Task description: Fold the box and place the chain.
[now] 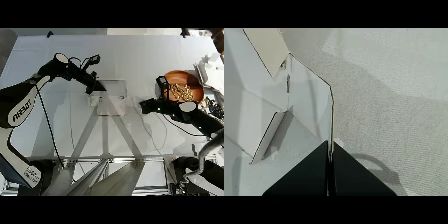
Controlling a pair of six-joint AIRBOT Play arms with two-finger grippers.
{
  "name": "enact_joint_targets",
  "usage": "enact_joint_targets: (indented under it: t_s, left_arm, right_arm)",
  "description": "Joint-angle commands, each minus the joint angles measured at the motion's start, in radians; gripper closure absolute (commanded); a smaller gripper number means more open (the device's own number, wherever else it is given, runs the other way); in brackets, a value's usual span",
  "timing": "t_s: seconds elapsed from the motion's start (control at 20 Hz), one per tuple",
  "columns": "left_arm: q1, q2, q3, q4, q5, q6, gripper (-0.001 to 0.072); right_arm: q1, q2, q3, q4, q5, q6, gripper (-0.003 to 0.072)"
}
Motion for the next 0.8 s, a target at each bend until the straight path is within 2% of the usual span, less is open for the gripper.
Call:
enact_joint_targets:
  t_s: [0.0, 0.7, 0.75]
  left_arm:
    - [0.000, 0.000, 0.000, 0.000, -0.003, 0.002, 0.0693]
    - [-0.001, 0.000, 0.000, 0.008, 0.005, 0.002, 0.0696]
    - [-0.001, 0.000, 0.000, 0.008, 0.005, 0.002, 0.0699]
  right_arm:
    - [0.000, 0.000, 0.000, 0.000, 0.001, 0.000, 0.0677]
    - [0.000, 0.000, 0.000, 0.000, 0.001, 0.000, 0.0676]
    - [0.000, 0.000, 0.000, 0.002, 0.001, 0.001, 0.0655]
